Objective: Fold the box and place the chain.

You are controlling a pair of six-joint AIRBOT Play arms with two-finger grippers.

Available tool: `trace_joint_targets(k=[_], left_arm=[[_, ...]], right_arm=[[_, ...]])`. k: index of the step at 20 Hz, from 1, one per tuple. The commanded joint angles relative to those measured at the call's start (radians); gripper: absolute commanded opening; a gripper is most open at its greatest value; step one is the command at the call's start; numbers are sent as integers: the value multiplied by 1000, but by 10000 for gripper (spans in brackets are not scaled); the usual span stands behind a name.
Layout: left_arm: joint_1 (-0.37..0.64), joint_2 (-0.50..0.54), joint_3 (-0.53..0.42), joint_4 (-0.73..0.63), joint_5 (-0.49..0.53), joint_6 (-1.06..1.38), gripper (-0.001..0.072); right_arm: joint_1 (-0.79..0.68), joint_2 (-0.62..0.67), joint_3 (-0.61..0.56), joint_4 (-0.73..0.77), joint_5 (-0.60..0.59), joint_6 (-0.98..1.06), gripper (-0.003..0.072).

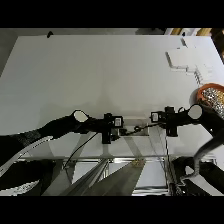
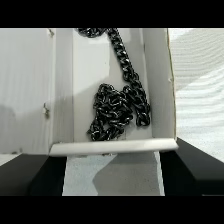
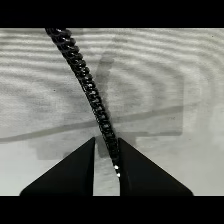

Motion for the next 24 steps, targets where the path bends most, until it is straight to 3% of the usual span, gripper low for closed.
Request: trace_joint_targets(k=[1,4,8,13,16,20,24], left_arm=[[0,0,0,0,0,0,347],[0,0,0,0,0,0,347],[0,0,0,0,0,0,347],[0,0,0,0,0,0,347],[0,0,0,0,0,0,347],[0,0,0,0,0,0,347],[0,0,0,0,0,0,347]], right_arm=[[1,-26,-2,-1,-32,-21,39],[1,-1,-1,-1,16,-21,17],[2,152,-2,17,103,3,17],[66,360,-2,223,208,14,17],[152,400,-2,292,267,54,17],[235,399,-2,419,226,79,17],[320,391,-2,547,60,90,17]])
